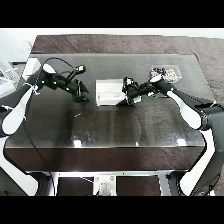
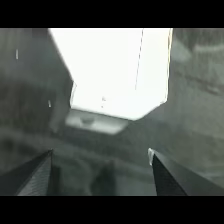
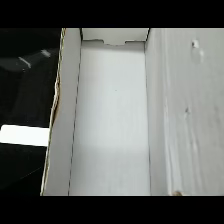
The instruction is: Fold the box and place the chain.
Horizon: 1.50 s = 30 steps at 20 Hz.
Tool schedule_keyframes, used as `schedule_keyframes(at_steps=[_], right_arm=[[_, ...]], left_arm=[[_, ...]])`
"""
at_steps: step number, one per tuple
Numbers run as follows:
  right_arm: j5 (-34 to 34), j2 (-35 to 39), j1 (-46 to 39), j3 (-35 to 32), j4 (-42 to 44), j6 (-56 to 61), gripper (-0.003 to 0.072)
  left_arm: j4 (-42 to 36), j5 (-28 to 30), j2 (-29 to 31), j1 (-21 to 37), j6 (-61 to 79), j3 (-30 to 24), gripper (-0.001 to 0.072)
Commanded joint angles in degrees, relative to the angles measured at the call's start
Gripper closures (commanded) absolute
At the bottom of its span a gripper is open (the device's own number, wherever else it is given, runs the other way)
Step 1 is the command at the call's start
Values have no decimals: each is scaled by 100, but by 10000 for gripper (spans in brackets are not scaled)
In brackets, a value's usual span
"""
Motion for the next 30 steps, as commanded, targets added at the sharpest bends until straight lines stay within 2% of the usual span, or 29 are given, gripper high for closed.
schedule_keyframes(at_steps=[1,13,23,30], right_arm=[[0,4,2,-2,0,0,99],[2,4,2,-2,0,0,100],[0,4,2,-2,2,0,100],[0,4,2,-2,2,0,99]], left_arm=[[-918,415,-42,11,1521,-483,-11],[-2011,-98,-553,-2,2389,-468,-11],[-1987,149,-708,-48,2406,-468,-11],[-2129,396,-750,-166,2968,-468,-11]])
